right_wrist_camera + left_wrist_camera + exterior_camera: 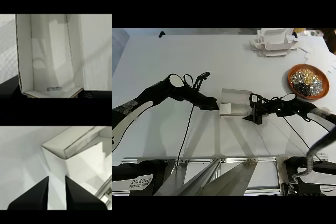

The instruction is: Fold the box and place the chain.

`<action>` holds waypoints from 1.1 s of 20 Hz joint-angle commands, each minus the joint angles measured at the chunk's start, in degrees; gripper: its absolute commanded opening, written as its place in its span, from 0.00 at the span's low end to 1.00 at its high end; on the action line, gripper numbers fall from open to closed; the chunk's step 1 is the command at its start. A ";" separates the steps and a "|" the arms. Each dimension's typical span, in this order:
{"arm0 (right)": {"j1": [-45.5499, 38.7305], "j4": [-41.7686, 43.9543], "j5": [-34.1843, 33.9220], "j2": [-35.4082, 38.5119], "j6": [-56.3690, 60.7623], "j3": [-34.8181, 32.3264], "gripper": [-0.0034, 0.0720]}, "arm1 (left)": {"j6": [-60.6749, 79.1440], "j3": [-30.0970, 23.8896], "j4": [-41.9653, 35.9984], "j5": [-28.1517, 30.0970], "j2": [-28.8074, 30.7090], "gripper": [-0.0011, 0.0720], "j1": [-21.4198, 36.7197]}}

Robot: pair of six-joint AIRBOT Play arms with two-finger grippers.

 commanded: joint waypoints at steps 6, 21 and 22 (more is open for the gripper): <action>-0.04 0.02 0.02 0.04 0.02 0.04 0.59 | 0.11 0.59 -0.24 -0.31 0.55 0.33 -2.43; -0.04 0.02 0.02 0.04 0.02 0.04 0.59 | -14.62 4.33 11.85 5.49 0.46 0.75 -9.79; -0.04 0.02 0.02 0.04 0.02 0.04 0.59 | -16.98 4.94 14.16 5.49 0.44 0.75 -10.29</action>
